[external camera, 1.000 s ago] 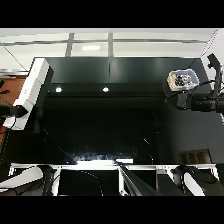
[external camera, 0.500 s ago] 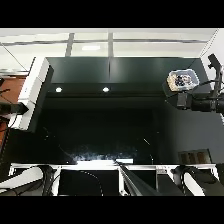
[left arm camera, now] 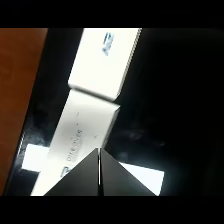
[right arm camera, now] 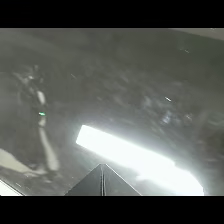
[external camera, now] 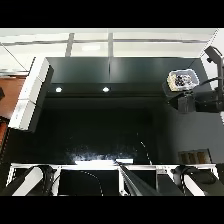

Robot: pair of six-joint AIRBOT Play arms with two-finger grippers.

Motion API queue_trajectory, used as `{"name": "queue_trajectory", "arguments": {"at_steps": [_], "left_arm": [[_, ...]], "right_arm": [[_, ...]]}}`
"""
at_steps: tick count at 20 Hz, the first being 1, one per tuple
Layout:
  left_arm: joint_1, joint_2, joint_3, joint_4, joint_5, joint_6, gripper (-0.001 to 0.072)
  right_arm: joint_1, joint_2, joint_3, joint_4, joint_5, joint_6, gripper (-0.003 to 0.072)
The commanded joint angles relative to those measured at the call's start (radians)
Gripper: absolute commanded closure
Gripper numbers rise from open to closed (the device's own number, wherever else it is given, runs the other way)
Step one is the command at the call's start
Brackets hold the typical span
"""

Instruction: Fold the box and place the chain.

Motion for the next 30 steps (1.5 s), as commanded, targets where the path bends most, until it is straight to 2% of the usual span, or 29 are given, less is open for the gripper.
{"name": "queue_trajectory", "arguments": {"at_steps": [1, 3, 5, 8, 10, 11, 12, 14, 16, 30], "left_arm": [[-0.044, 0.14, 0.025, -0.097, -0.01, -0.099, 0.0685], [-0.156, 0.216, 0.007, -0.122, -0.004, -0.098, 0.0686], [-0.322, 0.317, -0.065, -0.118, 0.038, -0.089, 0.0686], [-0.596, 0.486, -0.279, -0.103, 0.209, -0.042, 0.0686], [-0.723, 0.559, -0.441, -0.078, 0.36, -0.044, 0.0685], [-0.759, 0.573, -0.499, -0.064, 0.404, -0.044, 0.0684], [-0.78, 0.575, -0.536, -0.057, 0.414, -0.044, 0.0683], [-0.786, 0.567, -0.555, -0.056, 0.399, -0.042, 0.0682], [-0.786, 0.569, -0.555, -0.052, 0.409, -0.043, 0.0682], [-0.786, 0.569, -0.555, -0.052, 0.408, -0.043, 0.0682]], "right_arm": [[0.058, 0.073, 0.038, -0.197, 0.029, 0.081, 0.0672], [0.075, 0.157, -0.002, -0.292, -0.066, 0.123, 0.0672], [0.08, 0.249, -0.097, -0.313, -0.229, 0.129, 0.0672], [0.08, 0.316, -0.289, -0.34, -0.431, 0.129, 0.0672], [0.079, 0.313, -0.433, -0.366, -0.551, 0.132, 0.0672], [0.079, 0.313, -0.496, -0.382, -0.613, 0.132, 0.0671], [0.079, 0.313, -0.536, -0.385, -0.644, 0.132, 0.067], [0.08, 0.313, -0.553, -0.369, -0.608, 0.132, 0.0668], [0.08, 0.313, -0.553, -0.356, -0.573, 0.132, 0.0668], [0.08, 0.313, -0.553, -0.356, -0.572, 0.132, 0.0668]]}}
